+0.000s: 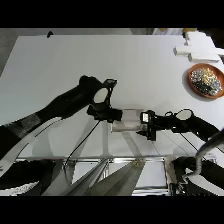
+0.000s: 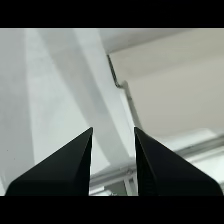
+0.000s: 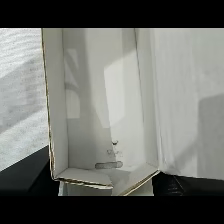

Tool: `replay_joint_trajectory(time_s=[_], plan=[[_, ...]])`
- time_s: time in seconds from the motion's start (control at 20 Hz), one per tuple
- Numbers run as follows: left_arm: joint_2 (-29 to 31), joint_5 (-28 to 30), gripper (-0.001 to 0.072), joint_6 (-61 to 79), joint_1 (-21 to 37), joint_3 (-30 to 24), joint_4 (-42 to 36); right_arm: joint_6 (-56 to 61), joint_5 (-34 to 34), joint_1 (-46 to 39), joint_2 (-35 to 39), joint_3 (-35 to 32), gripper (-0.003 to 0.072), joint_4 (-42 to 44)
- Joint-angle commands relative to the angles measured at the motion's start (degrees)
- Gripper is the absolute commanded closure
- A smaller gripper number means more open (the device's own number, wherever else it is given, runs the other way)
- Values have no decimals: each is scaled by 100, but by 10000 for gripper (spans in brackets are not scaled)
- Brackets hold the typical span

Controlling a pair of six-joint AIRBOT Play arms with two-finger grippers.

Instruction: Fold the box and place the chain.

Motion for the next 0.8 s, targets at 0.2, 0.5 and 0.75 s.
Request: replay_joint_trajectory(time_s=[0.2, 0.5, 0.75], plan=[[1384, -448, 342, 2472, 358, -964, -461, 2, 0, 0, 2, 2, 370, 2], [2046, 1027, 16, 7796, 1307, -3084, -1729, 2, 2, 0, 2, 2, 370, 2], [1646, 2540, 16, 10918, 1598, -3368, -2706, 2, 2, 0, 2, 2, 370, 2]])
